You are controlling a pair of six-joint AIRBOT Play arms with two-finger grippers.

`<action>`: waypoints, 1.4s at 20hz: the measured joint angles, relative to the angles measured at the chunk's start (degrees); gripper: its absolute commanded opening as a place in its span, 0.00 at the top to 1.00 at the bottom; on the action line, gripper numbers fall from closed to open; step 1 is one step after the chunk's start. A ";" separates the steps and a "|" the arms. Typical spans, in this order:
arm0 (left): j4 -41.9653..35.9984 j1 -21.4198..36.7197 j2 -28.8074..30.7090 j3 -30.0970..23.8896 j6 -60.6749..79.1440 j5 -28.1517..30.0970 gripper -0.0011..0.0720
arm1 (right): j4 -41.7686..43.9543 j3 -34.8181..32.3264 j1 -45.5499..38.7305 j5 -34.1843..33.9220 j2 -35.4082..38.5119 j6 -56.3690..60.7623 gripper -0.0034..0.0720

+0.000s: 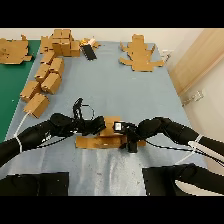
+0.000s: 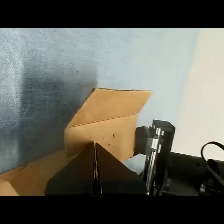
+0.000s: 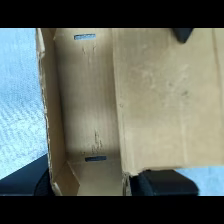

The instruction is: Fold the box.

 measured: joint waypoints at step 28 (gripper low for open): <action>18.40 -0.22 8.00 5.84 7.23 -0.11 0.97 | 0.44 0.04 0.00 -1.81 0.02 -0.11 0.38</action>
